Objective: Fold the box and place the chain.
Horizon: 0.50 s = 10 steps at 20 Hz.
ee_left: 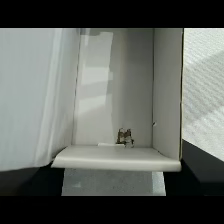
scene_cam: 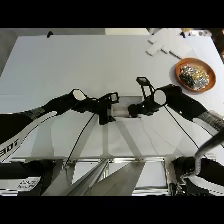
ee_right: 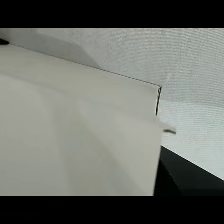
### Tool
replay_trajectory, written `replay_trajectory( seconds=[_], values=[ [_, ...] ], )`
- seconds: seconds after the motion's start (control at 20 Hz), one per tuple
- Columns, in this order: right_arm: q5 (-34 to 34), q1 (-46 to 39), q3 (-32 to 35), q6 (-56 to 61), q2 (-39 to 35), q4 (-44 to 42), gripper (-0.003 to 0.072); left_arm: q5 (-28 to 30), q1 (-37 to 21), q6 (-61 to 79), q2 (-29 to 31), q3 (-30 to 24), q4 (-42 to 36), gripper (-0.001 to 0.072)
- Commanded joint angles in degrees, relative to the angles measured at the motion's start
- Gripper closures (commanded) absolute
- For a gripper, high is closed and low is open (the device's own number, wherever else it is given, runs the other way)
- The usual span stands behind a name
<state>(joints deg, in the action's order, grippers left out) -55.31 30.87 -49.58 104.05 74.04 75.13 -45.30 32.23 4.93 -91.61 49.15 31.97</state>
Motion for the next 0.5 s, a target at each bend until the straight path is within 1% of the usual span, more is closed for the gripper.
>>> replay_trajectory(
  seconds=[0.0, 0.1, 0.2, 0.25, 0.45],
  values=[
    [-2.3, 0.8, -0.5, 4.7, 0.6, 5.8, 0.0183, 0.1, 0.0, 0.0, 0.0, 0.0, 0.0, 0.0697],
    [-3.2, 0.8, -0.5, 6.3, 0.6, 8.3, 0.0185, 0.1, 0.0, 0.0, 0.0, 0.0, 0.0, 0.0697],
    [-3.5, 0.8, -0.5, 8.7, 1.0, 9.8, 0.0267, 0.1, 0.0, 0.0, 0.0, 0.0, 0.0, 0.0697],
    [-3.4, 0.8, -0.5, 9.6, 1.2, 10.2, 0.0277, 0.1, 0.0, 0.0, 0.0, 0.0, -0.1, 0.0697],
    [-1.2, 0.8, -0.7, 9.7, 2.6, 10.2, 0.0278, 0.1, 0.0, 0.0, 0.0, 0.0, 0.0, 0.0697]
  ],
)
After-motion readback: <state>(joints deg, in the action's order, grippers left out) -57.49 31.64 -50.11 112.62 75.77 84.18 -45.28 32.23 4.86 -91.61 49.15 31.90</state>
